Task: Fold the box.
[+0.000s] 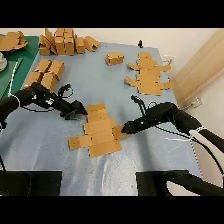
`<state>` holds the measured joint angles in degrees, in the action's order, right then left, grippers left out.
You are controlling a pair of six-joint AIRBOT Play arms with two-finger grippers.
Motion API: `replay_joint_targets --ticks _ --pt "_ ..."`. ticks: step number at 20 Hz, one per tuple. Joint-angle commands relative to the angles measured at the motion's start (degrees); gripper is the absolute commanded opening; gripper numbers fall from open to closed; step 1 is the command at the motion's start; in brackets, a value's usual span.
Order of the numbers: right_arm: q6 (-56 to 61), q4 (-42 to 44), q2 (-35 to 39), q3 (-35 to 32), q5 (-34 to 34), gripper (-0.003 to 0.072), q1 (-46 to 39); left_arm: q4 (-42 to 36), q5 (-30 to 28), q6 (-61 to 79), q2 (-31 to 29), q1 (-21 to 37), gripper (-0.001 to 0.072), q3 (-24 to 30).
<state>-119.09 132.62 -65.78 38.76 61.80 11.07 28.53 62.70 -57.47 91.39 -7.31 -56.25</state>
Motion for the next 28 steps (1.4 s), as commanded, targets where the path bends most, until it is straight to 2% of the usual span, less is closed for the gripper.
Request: replay_joint_targets --ticks 1,4,8,10,11,13,15,28 --pt "-0.52 0.22 0.13 -0.15 -0.2 0.0 0.04 -6.45 -0.7 5.6 1.75 -2.71 0.0681 -0.13" --pt "-0.48 0.28 0.13 -0.15 -0.07 0.0 0.04 -14.14 0.33 10.71 2.89 -4.5 0.0681 -0.5" --pt "-0.46 0.28 0.13 -0.15 -0.04 0.0 0.04 -14.43 2.73 12.15 4.15 -5.92 0.0679 -0.83" --pt "-0.46 0.28 0.13 -0.15 -0.07 0.0 0.04 -14.91 4.42 14.08 4.15 -5.9 0.0504 -0.83" --pt "-0.46 0.31 0.13 -0.15 -0.07 0.0 0.04 -14.88 5.07 14.84 4.15 -5.9 0.0477 -0.83" --pt "-0.46 0.28 0.13 -0.15 -0.09 0.0 0.04 -14.8 5.44 15.78 4.15 -5.9 0.0473 -0.83" --pt "-0.46 0.28 0.13 -0.15 -0.11 0.0 0.04 -14.8 5.44 17.0 4.15 -5.9 0.0166 -0.83" --pt "-0.5 0.26 0.13 -0.15 -1.77 0.0 0.02 -12.85 6.67 21.68 4.26 -5.66 0.0159 -0.81"
